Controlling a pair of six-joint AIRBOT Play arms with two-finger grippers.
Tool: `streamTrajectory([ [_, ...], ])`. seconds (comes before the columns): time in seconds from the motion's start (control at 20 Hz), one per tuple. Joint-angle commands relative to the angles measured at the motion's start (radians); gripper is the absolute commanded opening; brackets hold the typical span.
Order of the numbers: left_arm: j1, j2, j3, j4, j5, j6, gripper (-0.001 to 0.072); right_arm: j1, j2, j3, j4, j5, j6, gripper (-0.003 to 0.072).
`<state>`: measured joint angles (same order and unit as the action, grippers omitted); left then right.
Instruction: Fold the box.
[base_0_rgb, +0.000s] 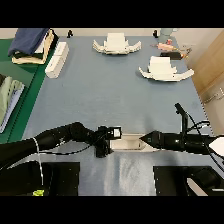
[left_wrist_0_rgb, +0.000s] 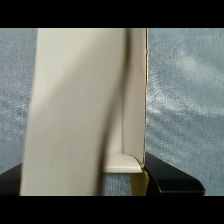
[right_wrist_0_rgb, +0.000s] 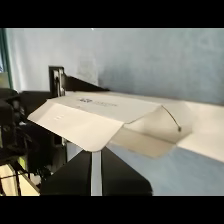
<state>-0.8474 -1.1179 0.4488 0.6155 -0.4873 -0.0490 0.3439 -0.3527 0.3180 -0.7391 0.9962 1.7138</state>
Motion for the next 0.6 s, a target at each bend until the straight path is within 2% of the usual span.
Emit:
streamTrajectory([
  [0.0, -0.001, 0.002, 0.001, -0.048, -0.004, 0.045, 0.0405, 0.001, -0.058, -0.012, 0.122, -0.126, -0.137, 0.0080],
  [0.25, -0.001, 0.002, 0.001, -0.048, -0.041, 0.056, 0.0405, 0.001, -0.254, -0.011, 0.248, -0.277, -0.319, 0.0080],
  [0.55, -0.001, 0.002, 0.001, -0.048, -0.044, 0.060, 0.0405, 0.001, -0.483, -0.010, 0.258, -0.332, -0.495, 0.0079],
])
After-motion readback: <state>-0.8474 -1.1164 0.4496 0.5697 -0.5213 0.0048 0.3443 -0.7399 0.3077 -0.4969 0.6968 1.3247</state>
